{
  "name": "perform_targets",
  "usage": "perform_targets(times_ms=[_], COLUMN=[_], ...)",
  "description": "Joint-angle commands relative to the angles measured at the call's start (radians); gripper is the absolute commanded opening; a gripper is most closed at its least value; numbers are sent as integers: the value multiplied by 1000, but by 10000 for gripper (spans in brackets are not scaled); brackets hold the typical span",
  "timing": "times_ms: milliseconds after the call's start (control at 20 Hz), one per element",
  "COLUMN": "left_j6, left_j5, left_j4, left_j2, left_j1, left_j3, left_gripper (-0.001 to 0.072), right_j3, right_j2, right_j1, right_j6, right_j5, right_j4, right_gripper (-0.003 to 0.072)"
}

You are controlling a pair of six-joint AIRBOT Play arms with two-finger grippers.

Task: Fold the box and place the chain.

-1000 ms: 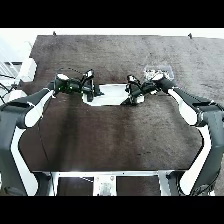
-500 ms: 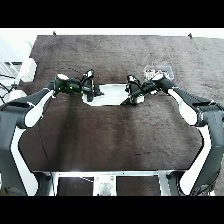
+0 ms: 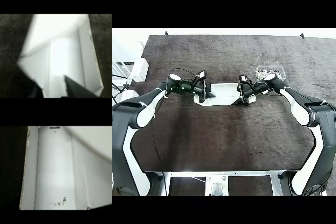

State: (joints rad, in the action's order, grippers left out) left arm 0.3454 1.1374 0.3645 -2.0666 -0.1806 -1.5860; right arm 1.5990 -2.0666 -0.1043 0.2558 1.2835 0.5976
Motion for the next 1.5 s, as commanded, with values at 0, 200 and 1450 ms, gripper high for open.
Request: perform_targets(times_ms=[0,200,1450], left_j6=[0,-17,-195], left_j5=[32,75,-44], left_j4=[-51,-45,26], left_j2=[3,20,561], left_j1=[0,22,32], left_j3=[-2,-17,245], left_gripper=[412,413,13], right_j3=[1,1,1], right_j2=[0,0,0], right_j1=[0,0,0], right_j6=[-2,-2,-2], right_j5=[0,0,0], right_j4=[6,5,5], right_gripper=[556,556,556])
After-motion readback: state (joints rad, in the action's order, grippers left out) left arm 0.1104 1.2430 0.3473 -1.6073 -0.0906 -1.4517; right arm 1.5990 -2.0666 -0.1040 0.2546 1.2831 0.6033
